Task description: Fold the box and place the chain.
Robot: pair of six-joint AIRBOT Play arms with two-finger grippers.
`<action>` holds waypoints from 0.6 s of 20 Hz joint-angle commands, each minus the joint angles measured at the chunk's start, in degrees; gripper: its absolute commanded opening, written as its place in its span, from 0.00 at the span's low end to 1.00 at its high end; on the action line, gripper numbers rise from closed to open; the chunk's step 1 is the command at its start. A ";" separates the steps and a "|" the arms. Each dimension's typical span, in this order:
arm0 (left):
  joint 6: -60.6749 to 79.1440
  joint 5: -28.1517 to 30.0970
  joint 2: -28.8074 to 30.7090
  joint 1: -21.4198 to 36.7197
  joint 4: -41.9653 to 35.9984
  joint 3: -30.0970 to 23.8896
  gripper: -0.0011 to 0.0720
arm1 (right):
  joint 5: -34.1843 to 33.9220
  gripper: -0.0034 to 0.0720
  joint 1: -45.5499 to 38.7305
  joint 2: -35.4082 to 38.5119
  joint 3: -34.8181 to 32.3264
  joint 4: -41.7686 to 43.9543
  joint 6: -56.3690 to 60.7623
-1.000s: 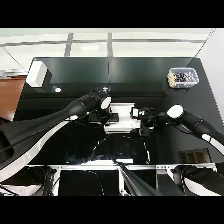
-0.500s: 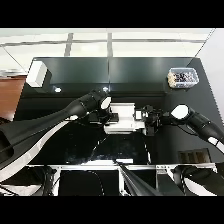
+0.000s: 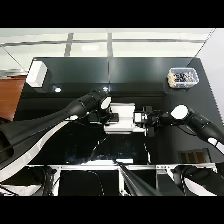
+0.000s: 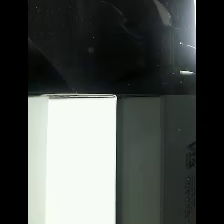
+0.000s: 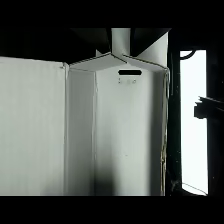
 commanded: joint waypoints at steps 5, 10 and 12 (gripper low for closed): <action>-0.04 -0.22 -0.04 0.02 0.00 0.00 0.05 | -4.20 0.21 3.56 -3.34 -0.02 16.28 -0.15; -0.04 -0.22 -0.04 0.04 -0.02 0.00 0.05 | -4.74 0.29 2.97 -4.07 0.00 16.13 3.45; -0.04 -0.22 -0.04 0.04 -0.02 0.00 0.05 | -4.46 0.16 1.97 -3.78 0.02 14.93 7.82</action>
